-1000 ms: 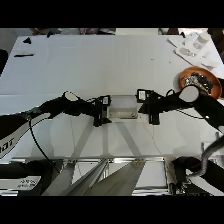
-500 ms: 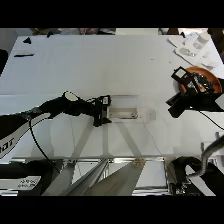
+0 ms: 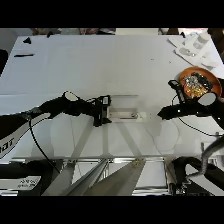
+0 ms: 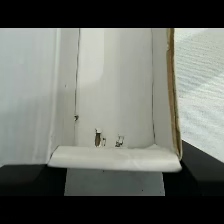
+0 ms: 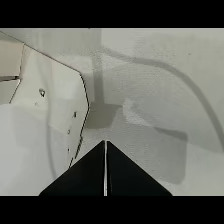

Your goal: Fold the box and place the chain.

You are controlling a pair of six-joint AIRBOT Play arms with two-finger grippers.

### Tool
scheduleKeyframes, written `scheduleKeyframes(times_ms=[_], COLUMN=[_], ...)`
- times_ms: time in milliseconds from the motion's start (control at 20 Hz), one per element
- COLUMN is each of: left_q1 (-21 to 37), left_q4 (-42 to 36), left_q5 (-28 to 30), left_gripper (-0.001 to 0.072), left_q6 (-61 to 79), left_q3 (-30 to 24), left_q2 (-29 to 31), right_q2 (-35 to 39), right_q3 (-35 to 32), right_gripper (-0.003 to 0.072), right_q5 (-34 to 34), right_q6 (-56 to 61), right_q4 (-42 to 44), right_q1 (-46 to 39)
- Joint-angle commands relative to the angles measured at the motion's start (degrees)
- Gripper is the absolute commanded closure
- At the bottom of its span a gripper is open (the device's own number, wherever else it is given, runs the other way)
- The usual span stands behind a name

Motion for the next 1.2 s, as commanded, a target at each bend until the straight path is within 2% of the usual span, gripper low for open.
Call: scheduleKeyframes(times_ms=[0,200,450,750,800,850,900,1150], left_q1=[0.0,0.0,0.0,0.0,0.0,0.0,0.0,0.0], left_q4=[0.0,0.0,0.0,0.0,0.0,0.0,0.0,0.0], left_q5=[0.02,0.0,0.02,0.02,0.02,0.02,0.0,0.0], left_gripper=[0.0419,0.0419,0.0419,0.0419,0.0419,0.0419,0.0419,0.0419], left_q6=[0.0,0.0,0.0,0.0,0.0,0.0,0.0,0.0], left_q3=[0.02,0.02,0.02,0.02,0.02,0.02,0.02,0.02], left_q2=[0.02,0.02,0.02,0.04,0.02,0.02,0.02,0.02], right_q2=[-4.33,-5.35,-7.63,-8.66,-8.63,-8.63,-8.59,-6.49], right_q3=[-0.39,-0.39,-0.42,-0.39,-0.39,-0.39,-0.39,-0.37], right_gripper=[0.0682,0.0683,0.0683,0.0681,0.0663,0.0539,0.0459,0.044], right_q5=[-0.74,1.51,1.79,2.69,3.41,4.15,4.61,4.5], right_q6=[-0.33,-7.04,-7.54,-7.58,-7.61,-7.61,-7.61,-7.63], right_q4=[4.28,15.5,15.63,18.84,20.13,21.35,22.53,25.14], right_q1=[-0.17,-0.17,0.0,5.99,6.4,6.56,6.56,6.56])
